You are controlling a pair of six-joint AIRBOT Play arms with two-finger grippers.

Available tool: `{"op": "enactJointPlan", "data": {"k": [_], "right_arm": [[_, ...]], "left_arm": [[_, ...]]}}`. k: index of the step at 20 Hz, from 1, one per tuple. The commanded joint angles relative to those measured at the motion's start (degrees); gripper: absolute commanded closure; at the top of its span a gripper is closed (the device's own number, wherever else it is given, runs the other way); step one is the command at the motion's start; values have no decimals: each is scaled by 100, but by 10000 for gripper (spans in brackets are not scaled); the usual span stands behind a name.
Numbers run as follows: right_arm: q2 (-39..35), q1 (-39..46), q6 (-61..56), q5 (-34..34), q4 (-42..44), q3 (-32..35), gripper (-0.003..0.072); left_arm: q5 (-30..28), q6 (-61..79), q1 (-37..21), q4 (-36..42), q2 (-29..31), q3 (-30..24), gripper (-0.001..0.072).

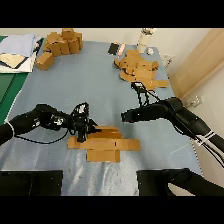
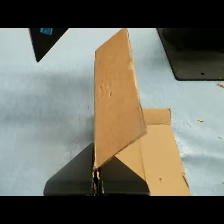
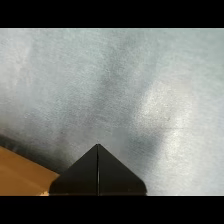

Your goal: Fold the box.

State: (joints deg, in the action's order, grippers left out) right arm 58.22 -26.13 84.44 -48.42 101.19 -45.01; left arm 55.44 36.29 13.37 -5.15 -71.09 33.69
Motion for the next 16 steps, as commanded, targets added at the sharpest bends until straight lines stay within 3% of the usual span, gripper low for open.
{"op": "enactJointPlan", "data": {"k": [1, 5, 16], "right_arm": [[4, -7, 0, 42, 2, 0, 683], [4, -7, -2, 42, 7, 0, 683], [4, -258, -2, 142, -114, 0, 683]], "left_arm": [[-588, 929, 267, 651, 90, -199, 697], [-850, 931, 345, 647, 70, -358, 697], [-640, 435, 345, 212, 92, -566, 696]]}}
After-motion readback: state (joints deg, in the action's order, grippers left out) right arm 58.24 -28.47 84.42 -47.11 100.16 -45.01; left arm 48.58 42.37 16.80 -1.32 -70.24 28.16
